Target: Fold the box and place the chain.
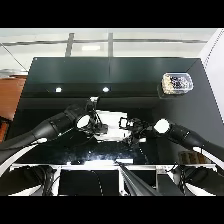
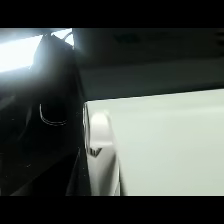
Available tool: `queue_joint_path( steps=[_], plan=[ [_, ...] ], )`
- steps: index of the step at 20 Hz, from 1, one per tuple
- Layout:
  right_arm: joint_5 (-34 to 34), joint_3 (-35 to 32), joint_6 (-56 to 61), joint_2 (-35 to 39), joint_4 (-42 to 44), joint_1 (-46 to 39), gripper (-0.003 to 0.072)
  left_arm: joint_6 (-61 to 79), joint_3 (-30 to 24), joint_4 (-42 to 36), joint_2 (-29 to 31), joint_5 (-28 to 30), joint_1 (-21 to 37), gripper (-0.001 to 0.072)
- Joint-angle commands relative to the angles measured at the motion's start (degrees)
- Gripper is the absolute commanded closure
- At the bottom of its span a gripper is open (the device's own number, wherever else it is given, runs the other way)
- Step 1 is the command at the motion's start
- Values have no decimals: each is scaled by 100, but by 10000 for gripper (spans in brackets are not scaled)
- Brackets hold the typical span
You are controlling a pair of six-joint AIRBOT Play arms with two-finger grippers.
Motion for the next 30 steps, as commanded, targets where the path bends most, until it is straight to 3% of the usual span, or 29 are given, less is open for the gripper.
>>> queue_joint_path(
  steps=[1, 9, 11, 21, 30],
  plan=[
    [2, 0, 0, 0, 2, 4, 210, -179, 68, 68, -153, -68, -44, 437],
    [-2, 0, 0, 0, 2, 4, 210, -334, 68, 66, -247, -28, -44, 439],
    [-2, 0, -2, 0, 2, 4, 210, -356, 68, 63, -247, -26, -46, 482],
    [-2, 0, 0, 0, 2, 4, 210, -354, 72, 50, -385, 33, -44, 482],
    [-2, 0, 0, 0, 2, 4, 210, -350, 184, 46, -385, -17, -50, 624]
  ],
)
